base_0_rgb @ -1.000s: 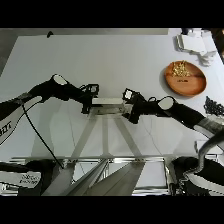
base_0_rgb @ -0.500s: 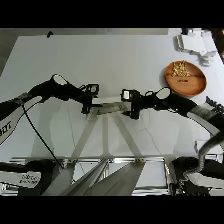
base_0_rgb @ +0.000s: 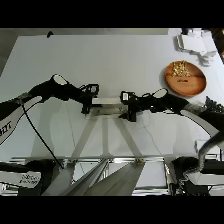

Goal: Fold the box and place the chain.

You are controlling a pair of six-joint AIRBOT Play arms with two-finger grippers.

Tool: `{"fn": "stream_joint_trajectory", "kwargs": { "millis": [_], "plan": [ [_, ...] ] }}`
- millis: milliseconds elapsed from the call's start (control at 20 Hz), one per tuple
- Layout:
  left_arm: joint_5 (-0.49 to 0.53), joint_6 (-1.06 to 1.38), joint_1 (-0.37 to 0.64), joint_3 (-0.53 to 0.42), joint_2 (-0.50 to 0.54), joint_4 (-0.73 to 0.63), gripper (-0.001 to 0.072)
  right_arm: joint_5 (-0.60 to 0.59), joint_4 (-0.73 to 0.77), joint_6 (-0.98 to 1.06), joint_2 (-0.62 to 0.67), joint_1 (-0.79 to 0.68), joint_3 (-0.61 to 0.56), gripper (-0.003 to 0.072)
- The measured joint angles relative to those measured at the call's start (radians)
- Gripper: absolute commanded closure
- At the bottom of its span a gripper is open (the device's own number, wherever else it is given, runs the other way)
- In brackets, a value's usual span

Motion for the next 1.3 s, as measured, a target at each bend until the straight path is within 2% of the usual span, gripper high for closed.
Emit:
{"fn": "stream_joint_trajectory", "kwargs": {
  "millis": [500,650,700,1300],
  "plan": [
    [0.001,0.000,0.000,0.000,0.000,0.000,0.0702,0.017,0.024,0.019,-0.033,-0.005,0.001,0.0106],
    [0.001,0.000,0.000,0.000,0.000,0.000,0.0702,0.019,0.024,0.023,-0.038,-0.006,0.001,0.0288],
    [0.002,0.000,0.000,0.000,0.000,0.000,0.0702,0.020,0.024,0.024,-0.039,-0.005,0.001,0.0296],
    [0.002,0.000,0.000,-0.001,0.000,-0.001,0.0702,0.020,0.021,0.027,-0.041,-0.006,0.001,0.0294]
  ]
}}
